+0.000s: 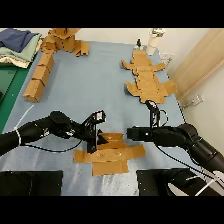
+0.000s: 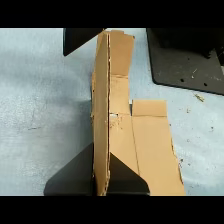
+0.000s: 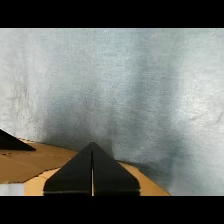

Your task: Fold the box.

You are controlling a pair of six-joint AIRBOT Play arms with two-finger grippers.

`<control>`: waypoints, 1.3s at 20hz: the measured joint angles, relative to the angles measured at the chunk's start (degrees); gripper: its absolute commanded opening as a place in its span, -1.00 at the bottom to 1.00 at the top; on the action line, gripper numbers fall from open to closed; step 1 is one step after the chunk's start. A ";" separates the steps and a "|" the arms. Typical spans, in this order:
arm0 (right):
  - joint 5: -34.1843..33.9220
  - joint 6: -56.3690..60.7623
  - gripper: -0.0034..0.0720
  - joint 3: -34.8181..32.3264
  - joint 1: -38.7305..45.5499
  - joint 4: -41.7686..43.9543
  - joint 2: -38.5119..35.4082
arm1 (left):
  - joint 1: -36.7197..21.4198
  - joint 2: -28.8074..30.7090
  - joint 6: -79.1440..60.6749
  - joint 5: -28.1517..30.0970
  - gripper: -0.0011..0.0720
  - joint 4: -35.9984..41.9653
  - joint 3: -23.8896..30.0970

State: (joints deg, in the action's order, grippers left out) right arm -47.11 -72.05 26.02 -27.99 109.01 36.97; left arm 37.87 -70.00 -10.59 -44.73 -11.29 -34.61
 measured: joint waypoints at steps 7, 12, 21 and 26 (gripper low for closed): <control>1.46 0.02 -0.90 0.00 0.00 -0.39 0.00 | 0.00 -0.24 -3.91 1.51 -0.94 2.99 -2.29; 3.21 0.02 -0.90 0.00 0.00 -0.42 0.00 | 0.17 -2.05 -4.66 2.08 -0.94 3.06 -2.25; 4.15 0.02 -0.90 0.00 0.00 -0.61 0.00 | 2.58 -2.80 -2.89 1.29 -0.94 3.04 -1.33; 4.20 0.02 -0.90 0.00 0.00 -0.76 0.00 | 2.80 -2.82 -1.18 0.79 -0.94 2.82 -1.20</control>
State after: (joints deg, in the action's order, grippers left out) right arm -42.92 -72.03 26.02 -27.99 108.25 36.97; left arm 40.66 -72.82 -11.77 -43.94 -8.47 -35.81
